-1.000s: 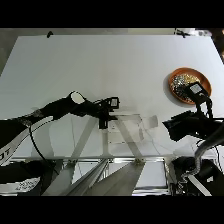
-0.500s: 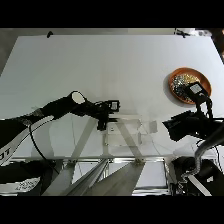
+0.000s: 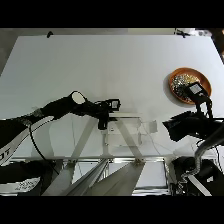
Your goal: Fold the box and place the chain.
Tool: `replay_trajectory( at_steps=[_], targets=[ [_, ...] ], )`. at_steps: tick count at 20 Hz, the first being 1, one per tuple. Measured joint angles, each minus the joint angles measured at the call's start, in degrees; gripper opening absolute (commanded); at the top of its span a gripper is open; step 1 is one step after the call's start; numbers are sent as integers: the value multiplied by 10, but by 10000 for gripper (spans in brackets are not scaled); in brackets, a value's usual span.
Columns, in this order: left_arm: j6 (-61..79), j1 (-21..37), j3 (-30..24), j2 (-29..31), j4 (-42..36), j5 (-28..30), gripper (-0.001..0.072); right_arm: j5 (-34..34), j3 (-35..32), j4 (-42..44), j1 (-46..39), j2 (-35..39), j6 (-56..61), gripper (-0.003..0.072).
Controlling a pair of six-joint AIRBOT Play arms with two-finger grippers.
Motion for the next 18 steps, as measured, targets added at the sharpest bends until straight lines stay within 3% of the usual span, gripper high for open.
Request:
replay_trajectory(
  at_steps=[14,15,17,18],
  targets=[
    [-22,0,0,0,0,4,12,21,0,3,0,-16,-113,411],
    [-22,0,0,0,0,4,12,30,0,5,0,-22,-129,367],
    [-22,0,0,0,0,4,12,47,0,15,0,-36,-166,53],
    [-22,0,0,0,0,4,12,53,0,20,0,-43,-188,19]
  ],
)
